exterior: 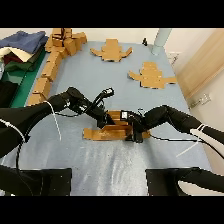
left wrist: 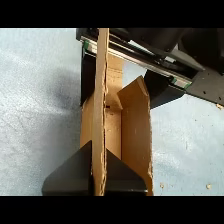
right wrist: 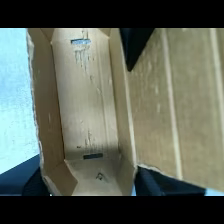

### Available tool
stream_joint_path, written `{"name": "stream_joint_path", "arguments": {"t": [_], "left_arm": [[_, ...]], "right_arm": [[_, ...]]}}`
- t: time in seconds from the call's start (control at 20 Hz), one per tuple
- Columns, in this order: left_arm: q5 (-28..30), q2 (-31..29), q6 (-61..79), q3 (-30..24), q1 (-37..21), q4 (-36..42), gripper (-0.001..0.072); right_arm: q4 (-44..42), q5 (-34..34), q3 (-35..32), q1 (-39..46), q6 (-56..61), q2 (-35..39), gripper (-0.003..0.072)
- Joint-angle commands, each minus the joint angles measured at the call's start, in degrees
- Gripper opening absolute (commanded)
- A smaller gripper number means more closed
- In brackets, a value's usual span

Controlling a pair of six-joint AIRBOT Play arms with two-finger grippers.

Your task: Fold the box.

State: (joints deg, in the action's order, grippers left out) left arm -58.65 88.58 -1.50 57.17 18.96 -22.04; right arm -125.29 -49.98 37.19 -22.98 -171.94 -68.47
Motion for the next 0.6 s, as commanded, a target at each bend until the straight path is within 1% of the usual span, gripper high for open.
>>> {"name": "stream_joint_path", "arguments": {"t": [0.0,0.05,0.1,0.15,0.2,0.25,0.3,0.35,0.4,0.55], "left_arm": [[0.0,0.0,0.0,0.0,0.0,0.0,0.0013],[0.0,0.0,0.0,0.0,0.0,0.0,0.0013],[0.0,0.0,0.0,0.0,0.0,0.0,0.0013],[0.0,0.0,0.0,0.0,0.0,0.0,0.0013],[0.0,0.0,0.0,0.0,0.0,0.0,0.0013],[0.0,0.0,0.0,0.0,0.0,0.0,0.0013],[0.0,0.0,0.0,0.0,0.0,0.0,0.0013],[0.0,0.0,0.0,0.0,0.0,0.0,0.0013],[0.0,0.0,0.0,0.0,0.0,0.0,0.0013],[0.0,0.0,0.0,0.0,0.0,0.0,0.0013]], "right_arm": [[-0.1,0.3,0.0,0.0,0.0,-1.1,0.0666],[-0.1,0.6,0.0,0.0,0.0,-1.4,0.0663],[-0.1,0.7,0.0,0.0,0.0,-1.5,0.0591],[-0.1,0.3,0.0,0.0,0.0,-1.5,0.0478],[0.0,0.2,0.0,0.0,0.0,-1.5,0.0464],[0.1,0.0,0.0,0.0,0.0,-1.5,0.0465],[0.1,-0.1,0.0,0.0,0.0,-1.5,0.0494],[0.2,-0.1,0.0,0.0,0.0,-1.5,0.0551],[0.2,-0.2,0.0,0.0,0.0,-1.5,0.0567],[0.2,-0.5,0.0,0.0,0.0,-1.5,0.0566]]}}
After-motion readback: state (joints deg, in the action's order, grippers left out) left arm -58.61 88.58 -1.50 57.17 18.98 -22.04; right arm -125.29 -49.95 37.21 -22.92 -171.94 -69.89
